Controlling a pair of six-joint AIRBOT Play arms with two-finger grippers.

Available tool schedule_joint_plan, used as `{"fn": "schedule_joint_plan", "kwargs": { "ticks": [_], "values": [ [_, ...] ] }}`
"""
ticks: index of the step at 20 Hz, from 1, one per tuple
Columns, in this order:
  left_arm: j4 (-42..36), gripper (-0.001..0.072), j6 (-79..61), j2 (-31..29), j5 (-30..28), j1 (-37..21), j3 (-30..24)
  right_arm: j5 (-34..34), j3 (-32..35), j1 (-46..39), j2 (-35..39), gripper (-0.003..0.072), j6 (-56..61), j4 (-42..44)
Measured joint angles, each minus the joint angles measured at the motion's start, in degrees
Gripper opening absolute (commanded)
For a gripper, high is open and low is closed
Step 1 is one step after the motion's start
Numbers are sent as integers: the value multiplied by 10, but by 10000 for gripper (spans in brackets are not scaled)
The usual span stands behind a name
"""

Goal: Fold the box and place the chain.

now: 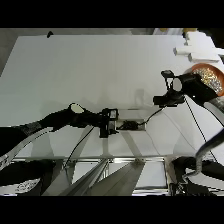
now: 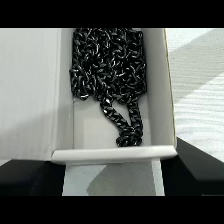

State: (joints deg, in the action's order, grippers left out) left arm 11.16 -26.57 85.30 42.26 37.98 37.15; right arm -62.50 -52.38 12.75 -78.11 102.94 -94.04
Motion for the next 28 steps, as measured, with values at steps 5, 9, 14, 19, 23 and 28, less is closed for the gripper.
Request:
{"fn": "schedule_joint_plan", "kwargs": {
  "ticks": [5, 9, 14, 19, 23, 28],
  "values": [
    [0, 220, 0, 0, 0, 0, 0, 5, 2, 0, -10, 316, 6, 0],
    [0, 220, 0, 0, 0, 0, 0, 7, 8, 0, -12, 316, 17, 0],
    [0, 220, 0, 0, 0, 0, 0, 19, 13, 0, -14, 316, 21, 2],
    [0, 220, 0, 0, 0, 0, 0, 17, 14, 0, -29, 255, 22, 13],
    [0, 220, 0, 0, 0, 0, 0, 9, 13, 0, -35, 35, 22, 21],
    [0, 220, 0, 0, 0, 0, 0, -15, 15, 0, -17, 17, 5, 13]
  ]
}}
